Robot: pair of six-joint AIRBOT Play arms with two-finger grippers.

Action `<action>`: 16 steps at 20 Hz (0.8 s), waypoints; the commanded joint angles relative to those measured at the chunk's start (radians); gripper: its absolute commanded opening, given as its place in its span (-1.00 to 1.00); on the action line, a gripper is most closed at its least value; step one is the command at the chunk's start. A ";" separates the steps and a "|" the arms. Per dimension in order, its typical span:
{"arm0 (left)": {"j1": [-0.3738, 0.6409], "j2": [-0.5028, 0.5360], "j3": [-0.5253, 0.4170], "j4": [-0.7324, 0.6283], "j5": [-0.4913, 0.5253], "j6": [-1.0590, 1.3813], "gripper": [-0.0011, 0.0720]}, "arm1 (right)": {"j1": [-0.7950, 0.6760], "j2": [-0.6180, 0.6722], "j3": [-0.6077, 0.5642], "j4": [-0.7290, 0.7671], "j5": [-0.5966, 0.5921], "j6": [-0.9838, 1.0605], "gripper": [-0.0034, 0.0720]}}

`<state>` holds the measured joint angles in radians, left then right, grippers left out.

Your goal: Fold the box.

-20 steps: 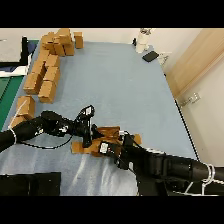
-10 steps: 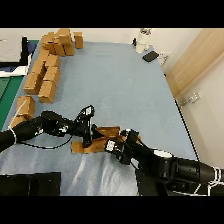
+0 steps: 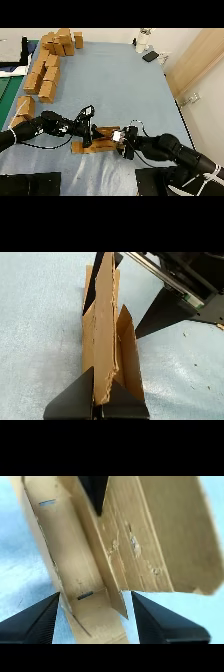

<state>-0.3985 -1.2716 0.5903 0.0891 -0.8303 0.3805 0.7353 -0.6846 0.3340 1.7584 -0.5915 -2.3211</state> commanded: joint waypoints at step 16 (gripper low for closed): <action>0.000 0.000 0.001 0.000 0.000 0.000 -0.93 | -0.249 -0.241 0.159 0.480 -0.284 -0.645 0.98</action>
